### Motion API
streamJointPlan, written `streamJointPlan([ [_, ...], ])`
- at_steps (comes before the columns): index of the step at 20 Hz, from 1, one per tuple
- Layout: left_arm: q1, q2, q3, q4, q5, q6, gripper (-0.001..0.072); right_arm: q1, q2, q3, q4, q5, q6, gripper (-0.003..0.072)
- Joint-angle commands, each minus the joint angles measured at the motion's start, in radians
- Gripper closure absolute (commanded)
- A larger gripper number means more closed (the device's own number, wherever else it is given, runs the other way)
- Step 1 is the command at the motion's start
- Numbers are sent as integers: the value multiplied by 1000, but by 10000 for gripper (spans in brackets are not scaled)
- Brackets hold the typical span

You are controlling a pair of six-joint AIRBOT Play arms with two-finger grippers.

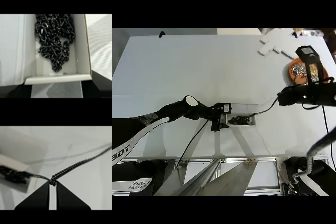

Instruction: Fold the box and place the chain.

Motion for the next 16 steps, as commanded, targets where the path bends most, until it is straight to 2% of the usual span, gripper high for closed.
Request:
streamJointPlan([
  [1, 0, 1, 0, 0, 0, 0, 374, 92, 100, 1, 103, 26, 0, 669],
  [5, 0, 1, 0, 0, 0, 0, 374, 183, 94, 1, 184, -21, 19, 669],
  [9, 0, 1, 0, 0, 0, 0, 374, 257, 50, 1, 188, -77, 50, 669],
  [16, 0, 1, 0, 0, 0, 0, 374, 311, -163, 0, 180, -137, 47, 669],
])
